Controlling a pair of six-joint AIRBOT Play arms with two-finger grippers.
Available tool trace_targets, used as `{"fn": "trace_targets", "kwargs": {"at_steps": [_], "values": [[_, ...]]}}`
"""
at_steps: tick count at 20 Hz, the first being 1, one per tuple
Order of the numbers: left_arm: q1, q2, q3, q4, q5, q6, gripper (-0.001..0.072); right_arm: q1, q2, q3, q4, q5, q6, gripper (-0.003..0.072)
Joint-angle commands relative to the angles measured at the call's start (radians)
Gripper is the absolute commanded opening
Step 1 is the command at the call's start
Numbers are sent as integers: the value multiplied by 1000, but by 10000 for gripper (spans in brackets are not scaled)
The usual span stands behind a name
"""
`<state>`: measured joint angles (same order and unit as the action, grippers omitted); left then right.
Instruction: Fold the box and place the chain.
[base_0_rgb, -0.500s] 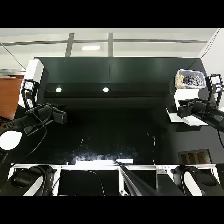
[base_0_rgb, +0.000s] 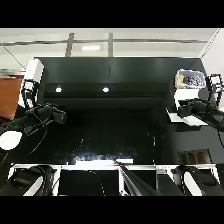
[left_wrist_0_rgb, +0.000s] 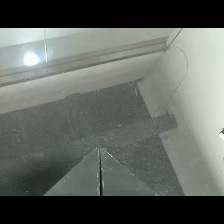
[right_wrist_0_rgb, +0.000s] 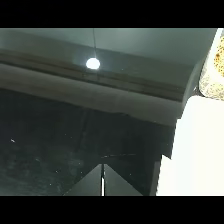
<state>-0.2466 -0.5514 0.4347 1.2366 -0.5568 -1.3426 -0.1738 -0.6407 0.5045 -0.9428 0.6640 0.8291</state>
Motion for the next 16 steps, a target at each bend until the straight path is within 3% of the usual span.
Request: {"fn": "trace_targets", "kwargs": {"at_steps": [1,12,16], "values": [[0,1,0,0,0,0,26,1,0,0,0,0,0,11],[0,1,0,0,0,0,27,1,0,0,2,0,0,11],[0,1,0,0,4,0,27,1,0,0,89,-29,0,12]]}}
